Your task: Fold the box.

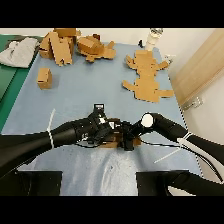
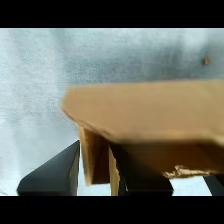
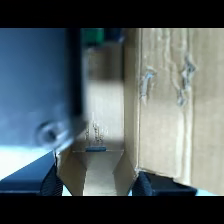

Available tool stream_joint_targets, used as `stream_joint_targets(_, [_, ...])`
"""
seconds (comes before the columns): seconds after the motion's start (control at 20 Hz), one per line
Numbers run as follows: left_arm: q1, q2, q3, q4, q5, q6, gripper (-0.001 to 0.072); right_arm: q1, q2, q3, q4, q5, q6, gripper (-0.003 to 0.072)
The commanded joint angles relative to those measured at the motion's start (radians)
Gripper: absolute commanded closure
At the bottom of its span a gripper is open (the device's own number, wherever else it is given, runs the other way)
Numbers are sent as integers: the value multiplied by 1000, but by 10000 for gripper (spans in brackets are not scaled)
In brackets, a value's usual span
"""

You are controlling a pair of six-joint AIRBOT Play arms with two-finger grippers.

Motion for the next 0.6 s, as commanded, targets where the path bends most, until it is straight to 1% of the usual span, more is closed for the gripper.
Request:
stream_joint_targets(0.0, [35, 2, 0, 0, -6, 0, 455, 1, 1, 1, 0, 0, 0, 218])
stream_joint_targets(0.05, [44, 2, 0, 3, -4, 0, 473, 1, 1, 1, 0, 0, 0, 218])
stream_joint_targets(0.2, [61, 2, 0, 7, 9, 7, 463, 1, 1, 1, 0, 0, 0, 218])
stream_joint_targets(0.25, [67, 2, 0, 7, 8, 6, 347, 1, 1, 1, 0, 0, 0, 218])
stream_joint_targets(0.3, [72, 2, 0, 2, 9, -3, 212, 1, 1, 1, 0, 0, 0, 218])
stream_joint_targets(0.55, [79, 2, 19, -27, 5, -11, 213, 1, 1, 1, 0, 0, 0, 218])
